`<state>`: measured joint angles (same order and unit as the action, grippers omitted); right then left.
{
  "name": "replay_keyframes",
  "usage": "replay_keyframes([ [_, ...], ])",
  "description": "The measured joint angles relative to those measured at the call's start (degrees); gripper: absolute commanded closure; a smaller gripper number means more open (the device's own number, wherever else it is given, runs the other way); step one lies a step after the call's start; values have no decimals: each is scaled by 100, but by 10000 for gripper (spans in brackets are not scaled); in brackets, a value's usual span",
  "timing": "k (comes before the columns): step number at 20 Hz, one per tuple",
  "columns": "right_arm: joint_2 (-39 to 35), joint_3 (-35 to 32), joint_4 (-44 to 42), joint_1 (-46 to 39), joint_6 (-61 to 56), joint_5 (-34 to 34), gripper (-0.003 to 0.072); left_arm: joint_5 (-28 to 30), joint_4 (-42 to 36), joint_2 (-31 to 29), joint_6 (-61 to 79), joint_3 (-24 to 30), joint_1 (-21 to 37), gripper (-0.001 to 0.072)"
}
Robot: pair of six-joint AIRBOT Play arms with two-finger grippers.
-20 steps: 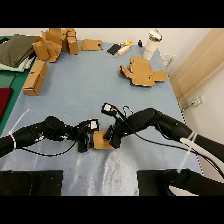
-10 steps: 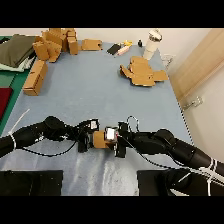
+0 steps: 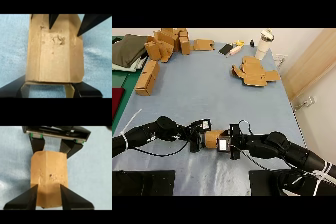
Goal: Fold the box.
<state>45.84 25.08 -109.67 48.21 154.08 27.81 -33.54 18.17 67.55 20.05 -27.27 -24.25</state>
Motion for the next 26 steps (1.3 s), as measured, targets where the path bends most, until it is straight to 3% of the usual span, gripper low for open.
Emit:
replay_keyframes([
  [5,-2,0,420,39,55,-216,249,2,-2,0,-4,0,0,377],
  [8,-9,0,581,153,72,-293,325,2,-2,0,-4,0,0,378],
  [13,-109,4,774,262,72,-420,329,2,0,0,-2,0,0,377],
  [14,-138,4,802,275,68,-457,392,2,0,0,-2,0,0,377],
  [15,-166,4,846,278,68,-490,408,2,0,0,-2,0,0,377],
  [22,-114,11,1102,243,-11,-817,408,2,0,0,-2,0,0,377],
  [24,-46,11,1115,229,-31,-855,495,2,0,0,-2,0,0,377],
  [26,-4,11,1102,219,-48,-852,496,2,0,0,-2,0,0,377],
])
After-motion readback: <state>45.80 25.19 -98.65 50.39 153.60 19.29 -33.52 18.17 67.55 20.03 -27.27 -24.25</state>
